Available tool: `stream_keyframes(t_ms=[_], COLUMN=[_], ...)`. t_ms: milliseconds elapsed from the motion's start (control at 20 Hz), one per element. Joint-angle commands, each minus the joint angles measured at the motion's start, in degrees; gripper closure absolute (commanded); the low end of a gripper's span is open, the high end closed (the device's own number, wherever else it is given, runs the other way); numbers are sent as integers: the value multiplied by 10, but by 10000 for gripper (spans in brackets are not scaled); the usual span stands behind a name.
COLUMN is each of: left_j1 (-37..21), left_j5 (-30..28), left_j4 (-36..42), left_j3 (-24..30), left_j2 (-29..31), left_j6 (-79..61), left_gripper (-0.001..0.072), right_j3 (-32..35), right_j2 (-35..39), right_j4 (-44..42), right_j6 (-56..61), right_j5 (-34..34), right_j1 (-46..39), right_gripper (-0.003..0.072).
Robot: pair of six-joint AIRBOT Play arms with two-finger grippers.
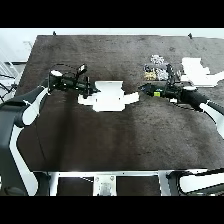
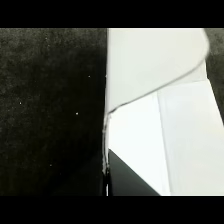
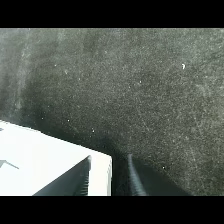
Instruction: Fold the box and place the chain.
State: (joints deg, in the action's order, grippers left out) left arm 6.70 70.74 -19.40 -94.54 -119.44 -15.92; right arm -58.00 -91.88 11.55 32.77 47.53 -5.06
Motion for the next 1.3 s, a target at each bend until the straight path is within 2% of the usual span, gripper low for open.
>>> stream_keyframes(t_ms=[0, 200, 300, 500, 750, 800, 900, 950, 1050, 1250], left_j1=[3, 8, 7, 7, 7, 7, 7, 7, 7, 7], left_j5=[-9, -12, -12, -13, -13, -13, -13, -13, -13, -13], left_j4=[1, 7, 7, 7, 8, 8, 8, 8, 8, 8], left_j3=[6, 5, 6, 5, 5, 5, 5, 5, 5, 5], left_j2=[-8, -10, -10, -10, -10, -10, -10, -10, -10, -10], left_j6=[-40, -56, -56, -55, -56, -56, -56, -56, -56, -56], left_gripper=[693, 691, 690, 689, 689, 689, 689, 689, 689, 688], right_j3=[0, 0, 0, 0, 18, 28, 47, 55, 65, 71], right_j2=[0, 0, 0, 6, 101, 125, 156, 160, 160, 145], right_j4=[-6, -19, -19, -26, -23, -20, -10, -3, 45, 225], right_j6=[-1, -20, -35, -114, -212, -228, -302, -342, -387, -408], right_j5=[-9, -28, -28, -24, 32, 42, 89, 112, 105, 5], right_j1=[2, 9, 10, 10, 11, 11, 19, 28, 56, 136], right_gripper=[369, 369, 311, 270, 270, 252, 108, 99, 74, 74])
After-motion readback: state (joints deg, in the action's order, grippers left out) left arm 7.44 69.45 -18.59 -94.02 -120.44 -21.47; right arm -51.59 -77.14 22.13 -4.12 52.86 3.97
